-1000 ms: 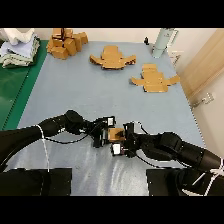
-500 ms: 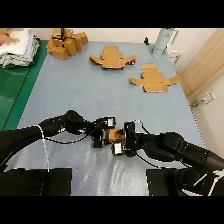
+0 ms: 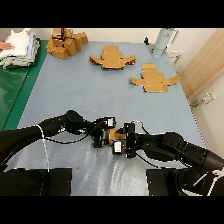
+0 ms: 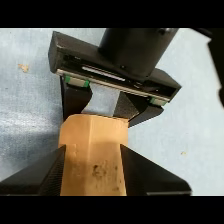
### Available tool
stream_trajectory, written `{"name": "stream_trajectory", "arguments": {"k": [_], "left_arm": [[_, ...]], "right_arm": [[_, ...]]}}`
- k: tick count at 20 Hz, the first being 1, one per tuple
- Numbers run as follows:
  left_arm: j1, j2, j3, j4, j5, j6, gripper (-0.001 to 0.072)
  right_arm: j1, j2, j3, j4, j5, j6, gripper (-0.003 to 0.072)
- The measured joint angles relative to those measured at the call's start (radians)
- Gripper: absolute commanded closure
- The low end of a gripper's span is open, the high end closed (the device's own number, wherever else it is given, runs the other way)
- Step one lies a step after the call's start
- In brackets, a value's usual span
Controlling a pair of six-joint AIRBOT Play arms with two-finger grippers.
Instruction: Fold the box.
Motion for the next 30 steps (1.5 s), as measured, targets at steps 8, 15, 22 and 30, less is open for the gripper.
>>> {"name": "stream_trajectory", "arguments": {"k": [8, 15, 22, 30], "left_arm": [[0.0, 0.0, 0.0, 0.0, 0.001, -0.001, 0.0206], [0.0, 0.0, 0.0, -0.001, 0.002, -0.002, 0.0206], [0.0, 0.0, 0.0, 0.0, 0.0, -0.001, 0.0206], [0.0, 0.0, 0.0, 0.0, 0.0, -0.001, 0.0206]], "right_arm": [[-0.002, -0.048, 0.0, -0.009, 0.02, 0.0, 0.0353], [-0.002, -0.001, 0.0, -0.043, 0.018, 0.0, 0.0451], [-0.002, 0.038, 0.0, -0.05, 0.009, 0.0, 0.0451], [-0.002, 0.045, 0.01, -0.05, 0.013, 0.0, 0.0452]]}}
